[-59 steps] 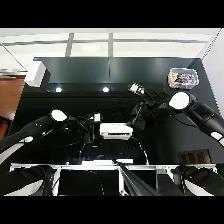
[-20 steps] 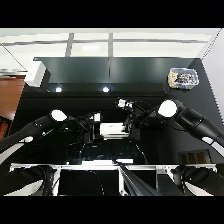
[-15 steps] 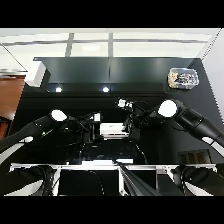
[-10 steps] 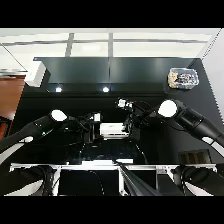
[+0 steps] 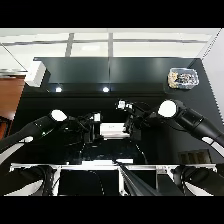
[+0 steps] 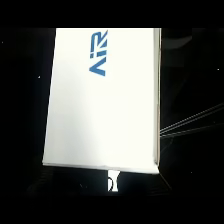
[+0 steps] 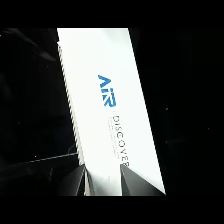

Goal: Fold the box and place the chain.

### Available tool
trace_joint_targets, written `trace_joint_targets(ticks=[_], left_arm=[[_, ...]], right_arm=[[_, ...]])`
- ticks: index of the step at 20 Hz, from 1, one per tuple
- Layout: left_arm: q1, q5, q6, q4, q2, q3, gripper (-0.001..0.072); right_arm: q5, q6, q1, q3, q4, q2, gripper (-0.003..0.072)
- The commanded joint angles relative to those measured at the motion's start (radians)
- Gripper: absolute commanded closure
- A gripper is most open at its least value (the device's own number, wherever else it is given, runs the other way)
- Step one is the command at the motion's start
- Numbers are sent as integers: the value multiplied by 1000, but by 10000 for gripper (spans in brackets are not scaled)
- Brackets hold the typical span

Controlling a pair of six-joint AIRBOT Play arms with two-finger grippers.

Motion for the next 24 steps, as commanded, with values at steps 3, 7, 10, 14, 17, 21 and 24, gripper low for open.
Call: trace_joint_targets(ticks=[3, 7, 10, 14, 17, 21, 24], left_arm=[[0, 0, 0, 0, 0, 1, 323], [0, 0, 0, 0, 0, 1, 323], [0, 0, 0, 0, 0, 1, 323], [0, 0, 0, 0, 0, 1, 323], [0, 0, 0, 0, 0, 1, 323], [0, -2, 0, 0, 0, 1, 323], [0, -4, 0, 0, 0, 1, 323]], right_arm=[[12, 4, 0, -5, -8, -1, 401], [11, 4, 0, -7, -13, -1, 401], [-3, 20, 0, -12, -31, -1, 402], [16, 41, -2, -8, 10, 6, 402], [64, 133, -12, 24, 9, 32, 403], [183, 390, -101, 11, 16, 77, 657], [117, 441, -172, -157, 309, 77, 673]])
